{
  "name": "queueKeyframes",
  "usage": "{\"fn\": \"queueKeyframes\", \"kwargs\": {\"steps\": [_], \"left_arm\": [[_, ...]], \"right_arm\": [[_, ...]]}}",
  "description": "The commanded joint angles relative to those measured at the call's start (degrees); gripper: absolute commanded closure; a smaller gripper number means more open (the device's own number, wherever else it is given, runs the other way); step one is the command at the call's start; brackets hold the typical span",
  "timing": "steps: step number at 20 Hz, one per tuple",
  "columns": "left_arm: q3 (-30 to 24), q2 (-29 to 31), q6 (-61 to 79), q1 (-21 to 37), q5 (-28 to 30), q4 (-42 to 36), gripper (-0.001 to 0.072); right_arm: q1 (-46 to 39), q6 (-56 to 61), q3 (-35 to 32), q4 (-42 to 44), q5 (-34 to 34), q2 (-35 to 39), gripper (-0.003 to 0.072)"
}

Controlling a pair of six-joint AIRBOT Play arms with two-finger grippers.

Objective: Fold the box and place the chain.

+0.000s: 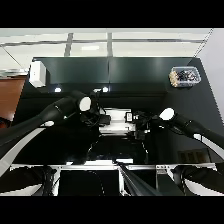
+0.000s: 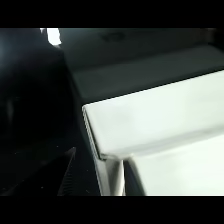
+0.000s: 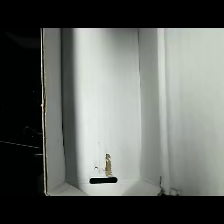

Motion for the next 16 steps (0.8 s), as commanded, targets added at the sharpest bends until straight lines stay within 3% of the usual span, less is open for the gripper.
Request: {"fn": "queueKeyframes", "kwargs": {"steps": [1,16], "left_arm": [[0.76,-1.14,-9.03,-2.80,-0.33,5.86,0.0359],[1.07,-3.50,-16.26,-5.53,0.59,6.34,0.0364]], "right_arm": [[0.02,0.00,-0.02,0.00,0.02,-0.04,0.0612],[0.02,0.00,-0.02,0.00,0.04,-0.04,0.0612]]}}
